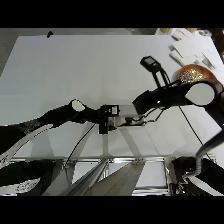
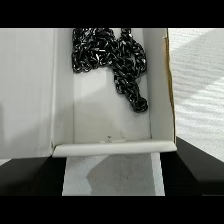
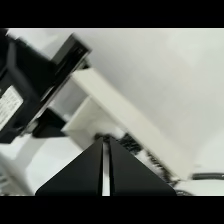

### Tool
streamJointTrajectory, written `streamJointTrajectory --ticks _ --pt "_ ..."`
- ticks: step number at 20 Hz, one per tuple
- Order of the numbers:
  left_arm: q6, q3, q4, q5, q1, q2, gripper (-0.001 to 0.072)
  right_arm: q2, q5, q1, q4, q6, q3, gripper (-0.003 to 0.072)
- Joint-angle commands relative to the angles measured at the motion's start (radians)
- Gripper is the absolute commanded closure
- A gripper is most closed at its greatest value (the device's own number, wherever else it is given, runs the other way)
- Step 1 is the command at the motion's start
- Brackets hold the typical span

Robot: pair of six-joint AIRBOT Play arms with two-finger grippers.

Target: Fold the box and place the chain.

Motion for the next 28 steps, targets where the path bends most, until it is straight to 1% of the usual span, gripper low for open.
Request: streamJointTrajectory --ticks 1,3,5,6,7,8,9,11,13,14,16,20,23,26,28 --pt "0.0 0.0 0.0 0.0 0.0 0.001 0.0388 -0.01 -0.023 -0.104 -0.142 0.026 0.047 0.067" --pt "0.0 0.0 0.0 0.0 0.0 0.001 0.0388 -0.036 -0.014 -0.189 -0.23 0.101 0.046 0.067" --pt "0.0 0.0 0.0 0.0 0.0 0.001 0.0388 -0.075 -0.013 -0.26 -0.267 0.148 0.044 0.0669" --pt "0.0 0.0 0.0 0.0 0.0 0.001 0.0388 -0.101 -0.01 -0.291 -0.269 0.165 0.044 0.0649" --pt "0.0 0.0 0.0 0.0 0.0 0.001 0.0388 -0.133 0.001 -0.318 -0.269 0.191 0.043 0.0528" --pt "0.0 0.0 0.0 0.0 0.0 0.001 0.0388 -0.165 0.016 -0.335 -0.269 0.21 0.043 0.0434" --pt "0.0 0.0 0.0 0.0 0.0 0.001 0.0388 -0.2 0.037 -0.347 -0.269 0.216 0.043 0.0413" --pt "0.0 0.0 0.0 0.0 0.0 0.001 0.0388 -0.264 0.076 -0.351 -0.272 0.233 0.043 0.0397" --pt "0.0 0.0 0.0 0.0 0.0 0.001 0.0388 -0.321 0.1 -0.35 -0.267 0.236 0.043 0.029" --pt "0.0 0.0 0.0 0.0 0.0 0.001 0.0388 -0.341 0.101 -0.351 -0.267 0.237 0.039 0.027" --pt "0.0 0.0 0.0 0.0 0.0 0.001 0.0388 -0.37 0.096 -0.351 -0.267 0.239 0.027 0.027" --pt "0.0 0.0 0.0 0.0 0.0 0.001 0.0388 -0.412 0.092 -0.351 -0.267 0.307 0.021 0.0284" --pt "0.0 0.0 0.0 0.0 0.0 0.001 0.0388 -0.414 0.048 -0.351 -0.269 0.337 -0.01 0.0322" --pt "0.0 0.0 0.0 0.0 0.0 0.001 0.0388 -0.416 -0.002 -0.351 -0.268 0.34 -0.041 0.0329" --pt "0.0 0.0 0.0 0.0 0.0 0.001 0.0388 -0.427 -0.005 -0.351 -0.268 0.349 -0.043 0.0331"
